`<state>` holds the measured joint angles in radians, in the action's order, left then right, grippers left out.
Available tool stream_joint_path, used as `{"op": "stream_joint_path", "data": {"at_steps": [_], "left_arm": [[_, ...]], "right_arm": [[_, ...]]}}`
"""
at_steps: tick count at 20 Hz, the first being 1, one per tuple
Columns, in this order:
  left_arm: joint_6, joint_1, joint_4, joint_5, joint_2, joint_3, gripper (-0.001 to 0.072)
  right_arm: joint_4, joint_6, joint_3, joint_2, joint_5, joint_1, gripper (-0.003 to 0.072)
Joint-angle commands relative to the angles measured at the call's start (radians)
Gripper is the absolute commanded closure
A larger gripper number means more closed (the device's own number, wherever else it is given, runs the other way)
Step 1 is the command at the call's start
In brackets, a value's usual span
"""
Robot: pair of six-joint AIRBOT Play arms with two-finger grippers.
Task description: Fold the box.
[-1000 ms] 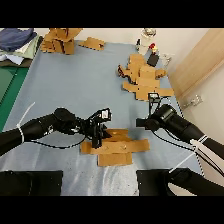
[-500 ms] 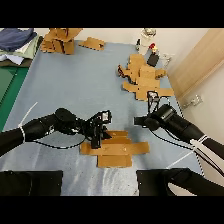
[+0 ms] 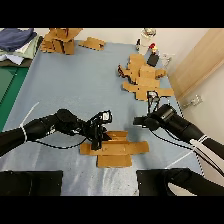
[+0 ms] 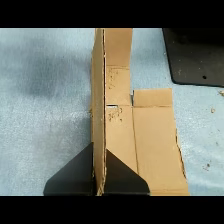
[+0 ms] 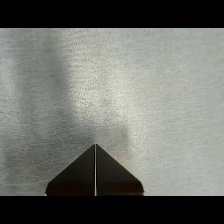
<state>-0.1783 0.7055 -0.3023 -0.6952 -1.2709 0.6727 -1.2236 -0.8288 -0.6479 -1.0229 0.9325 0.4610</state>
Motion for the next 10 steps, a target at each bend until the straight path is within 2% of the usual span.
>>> {"op": "stream_joint_path", "data": {"at_steps": [1,3,5,6,9,10], "left_arm": [[0.022,-0.001,-0.013,0.005,-0.001,-0.001,0.0696],[0.022,-0.001,-0.013,0.005,-0.001,-0.001,0.0696],[0.022,-0.001,-0.012,0.003,-0.001,-0.001,0.0696],[0.022,-0.001,-0.012,0.003,-0.001,-0.001,0.0696],[0.022,-0.001,-0.012,0.004,-0.001,-0.001,0.0696],[0.022,-0.001,-0.012,0.004,-0.001,-0.001,0.0696]], "right_arm": [[-0.023,-0.001,-0.001,0.0,0.003,-0.001,0.0683],[-0.074,-0.042,-0.001,0.0,0.007,0.0,0.0685],[-0.176,-0.174,-0.001,0.011,0.056,0.001,0.0687],[-0.216,-0.216,-0.001,0.029,0.122,0.006,0.0688],[-0.23,-0.22,-0.001,0.149,0.42,0.082,0.0688],[-0.264,-0.22,-0.001,0.207,0.465,0.129,0.0688]]}}
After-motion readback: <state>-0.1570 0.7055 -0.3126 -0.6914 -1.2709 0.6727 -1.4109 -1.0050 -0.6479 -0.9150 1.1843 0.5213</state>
